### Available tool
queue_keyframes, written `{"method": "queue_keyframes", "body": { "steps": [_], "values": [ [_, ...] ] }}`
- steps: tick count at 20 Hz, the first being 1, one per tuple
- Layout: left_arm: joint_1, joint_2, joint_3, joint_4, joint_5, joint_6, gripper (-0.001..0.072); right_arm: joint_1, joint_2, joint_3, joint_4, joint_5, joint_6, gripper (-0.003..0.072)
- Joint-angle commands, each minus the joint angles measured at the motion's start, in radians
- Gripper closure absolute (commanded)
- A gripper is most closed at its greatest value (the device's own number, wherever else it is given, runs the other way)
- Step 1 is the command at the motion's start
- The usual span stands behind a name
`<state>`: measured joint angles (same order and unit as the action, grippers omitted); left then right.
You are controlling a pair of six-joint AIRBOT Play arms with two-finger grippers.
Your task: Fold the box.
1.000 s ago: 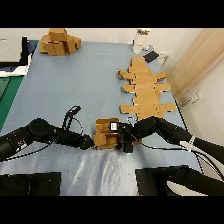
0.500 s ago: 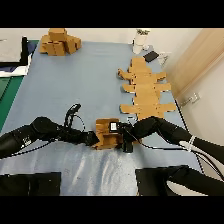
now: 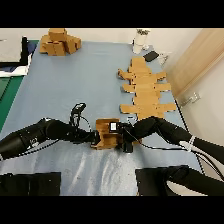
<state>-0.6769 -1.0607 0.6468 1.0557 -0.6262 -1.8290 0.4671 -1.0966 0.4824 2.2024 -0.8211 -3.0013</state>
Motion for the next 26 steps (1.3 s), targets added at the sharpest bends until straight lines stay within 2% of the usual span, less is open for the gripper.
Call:
{"method": "queue_keyframes", "body": {
  "steps": [1,6,12,15,20,23,24,25,26],
  "values": [
    [-0.071,-0.008,0.058,0.257,-0.024,-0.261,0.0047,0.000,0.000,0.000,0.000,0.000,0.000,0.0184],
    [-0.132,-0.088,0.113,0.316,-0.068,-0.360,0.0055,0.000,0.000,0.000,0.000,0.000,0.000,0.0184],
    [-0.206,-0.140,0.183,0.475,-0.186,-0.528,0.0055,0.000,0.000,0.000,0.000,0.000,0.000,0.0184],
    [-0.238,-0.175,0.225,0.504,-0.219,-0.558,0.0056,0.000,0.000,0.000,0.000,0.000,0.000,0.0184],
    [-0.288,-0.286,0.344,0.539,-0.331,-0.607,0.0056,0.000,0.000,0.000,0.000,0.000,0.000,0.0184],
    [-0.289,-0.317,0.363,0.539,-0.336,-0.638,0.0070,0.000,0.000,0.000,0.000,0.000,0.000,0.0184],
    [-0.290,-0.319,0.363,0.539,-0.341,-0.648,0.0317,0.000,0.000,0.000,0.000,0.000,0.000,0.0184],
    [-0.290,-0.322,0.363,0.539,-0.342,-0.647,0.0483,0.000,0.000,0.000,0.000,0.000,0.000,0.0184],
    [-0.290,-0.323,0.363,0.538,-0.342,-0.648,0.0479,0.000,0.000,0.000,0.000,0.000,0.000,0.0184]
  ]
}}
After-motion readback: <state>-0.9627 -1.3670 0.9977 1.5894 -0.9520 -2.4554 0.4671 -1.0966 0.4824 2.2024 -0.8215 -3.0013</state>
